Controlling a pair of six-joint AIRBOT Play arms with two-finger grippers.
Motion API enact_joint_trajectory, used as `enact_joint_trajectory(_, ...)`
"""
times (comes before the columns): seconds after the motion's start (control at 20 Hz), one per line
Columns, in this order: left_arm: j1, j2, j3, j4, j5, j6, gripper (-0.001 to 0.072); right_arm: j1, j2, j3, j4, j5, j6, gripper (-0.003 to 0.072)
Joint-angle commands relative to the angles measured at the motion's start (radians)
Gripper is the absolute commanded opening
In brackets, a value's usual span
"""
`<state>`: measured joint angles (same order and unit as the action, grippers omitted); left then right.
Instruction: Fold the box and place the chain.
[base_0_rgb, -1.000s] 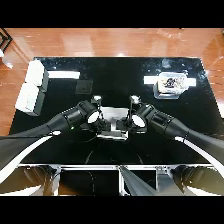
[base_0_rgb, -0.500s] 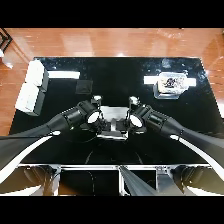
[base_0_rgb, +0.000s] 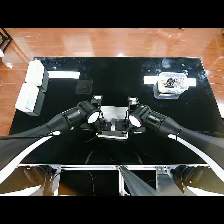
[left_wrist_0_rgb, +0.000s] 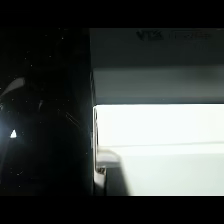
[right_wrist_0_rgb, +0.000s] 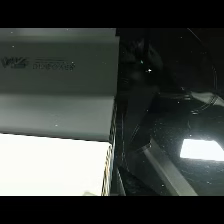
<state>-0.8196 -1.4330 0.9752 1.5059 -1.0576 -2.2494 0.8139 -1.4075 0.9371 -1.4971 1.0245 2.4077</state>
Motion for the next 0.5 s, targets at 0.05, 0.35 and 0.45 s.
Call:
enact_joint_trajectory(0.05,-0.001,-0.001,0.0,0.0,0.002,0.0,0.0023,0.001,-0.004,0.0,0.0,0.0,-0.004,0.0191)
enact_joint_trajectory(0.35,-0.001,-0.001,0.0,0.0,0.001,0.0,0.0023,0.001,-0.004,0.002,0.005,0.01,-0.022,0.002)
enact_joint_trajectory(0.45,-0.001,-0.001,0.0,0.0,0.001,0.0,0.0023,0.001,-0.004,0.012,0.005,0.013,-0.022,0.002)
